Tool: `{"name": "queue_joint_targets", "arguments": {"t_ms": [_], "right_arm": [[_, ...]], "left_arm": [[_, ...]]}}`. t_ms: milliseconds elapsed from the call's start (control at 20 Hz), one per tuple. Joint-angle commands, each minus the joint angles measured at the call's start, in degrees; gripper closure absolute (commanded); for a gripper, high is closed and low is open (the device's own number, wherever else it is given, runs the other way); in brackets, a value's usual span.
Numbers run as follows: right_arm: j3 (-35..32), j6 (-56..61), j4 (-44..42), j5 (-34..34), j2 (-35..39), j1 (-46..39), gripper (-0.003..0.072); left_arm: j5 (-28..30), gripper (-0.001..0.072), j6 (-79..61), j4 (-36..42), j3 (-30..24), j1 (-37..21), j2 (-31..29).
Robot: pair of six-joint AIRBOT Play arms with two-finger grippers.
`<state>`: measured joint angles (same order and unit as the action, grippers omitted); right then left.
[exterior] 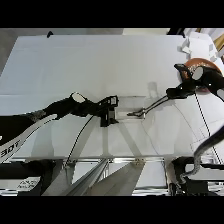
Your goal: Fold the box and place the chain.
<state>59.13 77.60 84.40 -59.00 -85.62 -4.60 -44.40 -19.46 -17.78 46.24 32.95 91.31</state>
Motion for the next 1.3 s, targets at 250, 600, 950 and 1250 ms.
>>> {"name": "queue_joint_targets", "arguments": {"t_ms": [250,600,950,1250], "right_arm": [[0.1,0.4,1.0,0.4,-2.7,0.3,0.0381],[0.1,0.4,0.9,0.5,-2.6,0.3,0.0671],[0.1,-0.6,0.9,-0.7,5.7,0.3,0.0671],[-0.2,-5.1,-7.3,-6.6,18.6,0.3,0.0671]], "left_arm": [[0.0,0.0624,0.0,0.0,0.0,0.0,0.0],[0.0,0.0624,0.0,0.0,0.0,0.0,0.0],[0.0,0.0624,0.0,0.0,0.0,0.0,0.0],[0.0,0.0624,0.0,0.0,0.0,0.0,0.0]]}}
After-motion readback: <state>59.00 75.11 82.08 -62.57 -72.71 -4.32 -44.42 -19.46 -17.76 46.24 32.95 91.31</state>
